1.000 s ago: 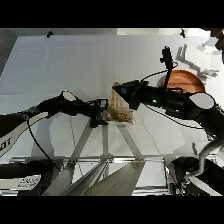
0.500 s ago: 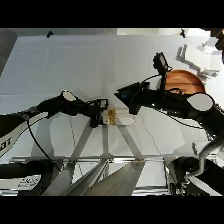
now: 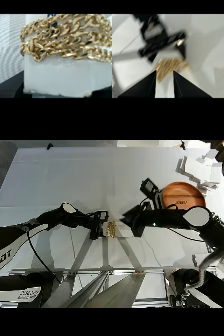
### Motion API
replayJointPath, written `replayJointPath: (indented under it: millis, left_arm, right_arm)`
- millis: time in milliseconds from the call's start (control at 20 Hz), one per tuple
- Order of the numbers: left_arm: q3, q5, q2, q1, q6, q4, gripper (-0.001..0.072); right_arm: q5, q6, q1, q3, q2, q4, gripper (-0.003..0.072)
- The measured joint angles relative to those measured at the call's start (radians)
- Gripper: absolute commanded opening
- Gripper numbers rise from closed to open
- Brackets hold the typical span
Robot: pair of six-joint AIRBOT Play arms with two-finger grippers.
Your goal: Fold the box and place the chain.
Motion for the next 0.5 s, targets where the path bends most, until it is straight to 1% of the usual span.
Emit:
replayJointPath:
  millis: [50,150,250,350,500]
  left_arm:
    - [0.0,0.0,0.0,0.0,0.0,0.0,0.0345]
    - [0.0,0.0,0.0,0.0,0.0,0.0,0.0345]
    - [0.0,0.0,0.0,0.0,0.0,0.0,0.0345]
    - [0.0,0.0,0.0,0.0,0.0,0.0,0.0345]
    - [0.0,0.0,0.0,0.0,0.0,0.0,0.0345]
  right_arm:
    - [0.043,0.032,0.0,-0.008,0.0,-0.023,0.0417]
    - [0.098,0.101,0.012,-0.031,0.0,-0.052,0.0417]
    - [0.122,0.147,0.044,-0.055,0.0,-0.068,0.0415]
    - [0.092,0.213,0.093,-0.07,0.0,-0.077,0.0412]
    - [-0.056,0.396,0.182,-0.08,-0.01,-0.106,0.0412]
